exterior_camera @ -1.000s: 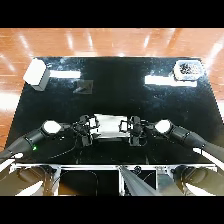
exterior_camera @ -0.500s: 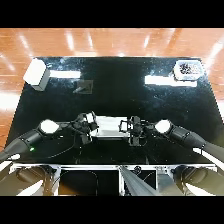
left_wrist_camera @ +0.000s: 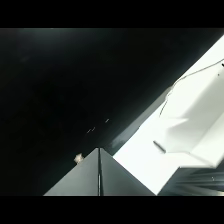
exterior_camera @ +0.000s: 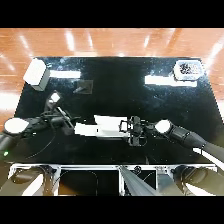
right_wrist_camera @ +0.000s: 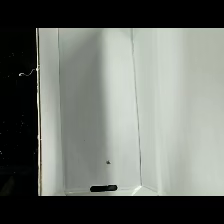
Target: Fold the box and place the chain.
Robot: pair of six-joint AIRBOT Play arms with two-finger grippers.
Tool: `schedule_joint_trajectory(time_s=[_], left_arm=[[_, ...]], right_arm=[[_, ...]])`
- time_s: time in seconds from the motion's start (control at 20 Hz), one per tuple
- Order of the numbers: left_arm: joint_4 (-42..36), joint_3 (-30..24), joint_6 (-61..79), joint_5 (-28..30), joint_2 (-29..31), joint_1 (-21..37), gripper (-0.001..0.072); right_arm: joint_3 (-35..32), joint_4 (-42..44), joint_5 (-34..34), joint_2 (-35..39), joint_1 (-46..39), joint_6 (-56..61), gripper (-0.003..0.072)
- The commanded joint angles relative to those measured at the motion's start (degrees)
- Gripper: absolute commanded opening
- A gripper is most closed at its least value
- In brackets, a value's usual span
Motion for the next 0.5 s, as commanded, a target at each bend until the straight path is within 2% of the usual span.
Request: schedule_joint_trajectory(time_s=[0.0,0.1,0.2,0.3,0.35,0.45], left_arm=[[3.13,0.02,-12.57,-8.55,5.79,10.1,0.0021],[6.88,0.02,-24.94,-9.27,6.58,14.91,0.0021],[16.02,0.02,-41.31,-9.77,5.9,18.01,0.0021],[24.7,0.02,-50.93,-13.07,4.11,19.15,0.0021],[27.26,0.02,-54.77,-14.16,2.69,19.15,0.0023],[26.56,0.07,-57.18,-17.18,-1.68,19.12,0.0022]], right_arm=[[0.02,0.0,0.04,0.0,0.02,-0.02,0.0531],[0.02,-0.02,0.04,0.0,0.02,-0.02,0.0531],[0.02,0.0,0.04,0.0,0.02,-0.02,0.0531],[0.02,-0.04,0.04,0.0,0.02,-0.02,0.0531],[0.02,-0.04,0.04,0.0,0.02,-0.02,0.0531],[0.02,-0.04,0.04,0.0,0.02,-0.02,0.0531]])
